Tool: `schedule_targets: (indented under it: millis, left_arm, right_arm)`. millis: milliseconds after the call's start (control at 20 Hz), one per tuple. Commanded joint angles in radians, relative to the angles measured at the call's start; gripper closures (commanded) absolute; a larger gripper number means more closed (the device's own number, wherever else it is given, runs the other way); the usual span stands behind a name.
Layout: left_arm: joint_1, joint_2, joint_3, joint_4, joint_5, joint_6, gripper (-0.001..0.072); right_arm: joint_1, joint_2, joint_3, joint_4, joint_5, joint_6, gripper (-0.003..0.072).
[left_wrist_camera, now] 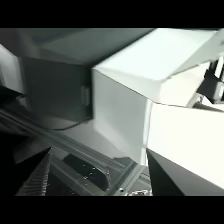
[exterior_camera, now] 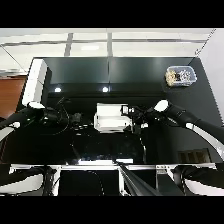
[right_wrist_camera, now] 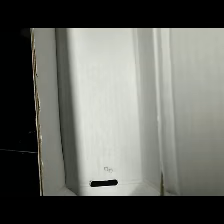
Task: Fold the box and place the chain.
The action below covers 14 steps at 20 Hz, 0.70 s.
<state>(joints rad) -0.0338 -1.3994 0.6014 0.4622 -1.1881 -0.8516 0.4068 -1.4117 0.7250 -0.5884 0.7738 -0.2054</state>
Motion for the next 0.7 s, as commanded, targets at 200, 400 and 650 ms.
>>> schedule_targets:
  millis: [200, 400, 650]
  left_arm:
    - [-0.164, -0.001, 0.129, 0.049, 0.078, -0.123, 0.0026]
    - [-0.241, -0.001, 0.222, 0.246, 0.097, -0.403, 0.0027]
    - [-0.374, -0.001, 0.286, 0.506, 0.171, -0.721, 0.0039]
  right_arm:
    - [0.0, -0.001, 0.0, 0.0, 0.0, 0.0, 0.0471]
    - [0.0, -0.001, 0.0, 0.0, 0.0, 0.0, 0.0471]
    - [0.0, -0.001, 0.0, 0.0, 0.0, 0.0, 0.0471]
